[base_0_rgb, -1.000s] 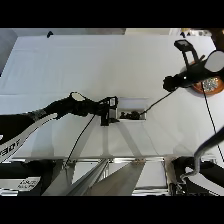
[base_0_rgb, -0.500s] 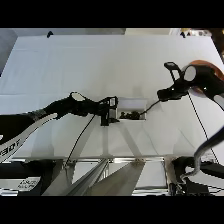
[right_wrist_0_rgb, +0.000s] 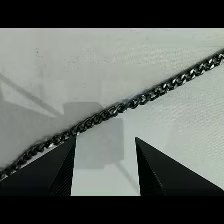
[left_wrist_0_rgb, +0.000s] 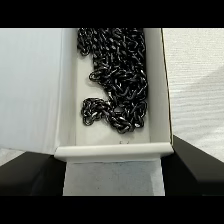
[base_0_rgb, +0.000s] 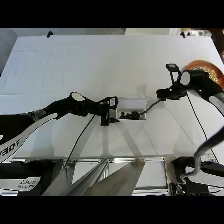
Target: Fold the box and place the chain.
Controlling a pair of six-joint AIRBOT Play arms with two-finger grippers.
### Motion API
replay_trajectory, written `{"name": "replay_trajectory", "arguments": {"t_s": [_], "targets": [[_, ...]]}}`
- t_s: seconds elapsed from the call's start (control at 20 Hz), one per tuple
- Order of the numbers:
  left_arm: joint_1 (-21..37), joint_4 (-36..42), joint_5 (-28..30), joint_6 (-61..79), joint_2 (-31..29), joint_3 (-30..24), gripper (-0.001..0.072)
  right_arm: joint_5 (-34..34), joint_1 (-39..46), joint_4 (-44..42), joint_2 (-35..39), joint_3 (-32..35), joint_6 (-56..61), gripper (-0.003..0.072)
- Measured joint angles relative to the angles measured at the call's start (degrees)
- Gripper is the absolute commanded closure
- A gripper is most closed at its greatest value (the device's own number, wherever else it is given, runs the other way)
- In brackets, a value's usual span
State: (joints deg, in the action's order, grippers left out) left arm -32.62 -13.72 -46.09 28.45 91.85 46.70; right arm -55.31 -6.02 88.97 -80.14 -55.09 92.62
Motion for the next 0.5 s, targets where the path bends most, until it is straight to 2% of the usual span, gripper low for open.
{"name": "replay_trajectory", "arguments": {"t_s": [0.3, 0.35, 0.4, 0.45, 0.5], "targets": [[0.0, 0.0, 0.0, 0.0, 0.0, 0.0, 0.0574, 2.9, 0.0, 1.4, -1.3, 0.0, 3.5, 0.0321], [0.0, 0.0, 0.0, 0.0, 0.0, 0.0, 0.0574, 2.9, 0.0, 1.7, -1.9, 0.0, 3.8, 0.0352], [0.0, 0.0, 0.0, 0.0, 0.0, 0.0, 0.0574, 2.8, 0.0, 1.8, -2.4, 0.0, 4.1, 0.0424], [0.0, 0.0, 0.0, 0.0, 0.0, 0.0, 0.0574, 2.7, 0.0, 1.9, -2.9, 0.0, 4.2, 0.0526], [0.0, 0.0, 0.0, 0.0, 0.0, 0.0, 0.0574, 2.6, 0.0, 2.0, -3.4, 0.0, 4.5, 0.0555]]}}
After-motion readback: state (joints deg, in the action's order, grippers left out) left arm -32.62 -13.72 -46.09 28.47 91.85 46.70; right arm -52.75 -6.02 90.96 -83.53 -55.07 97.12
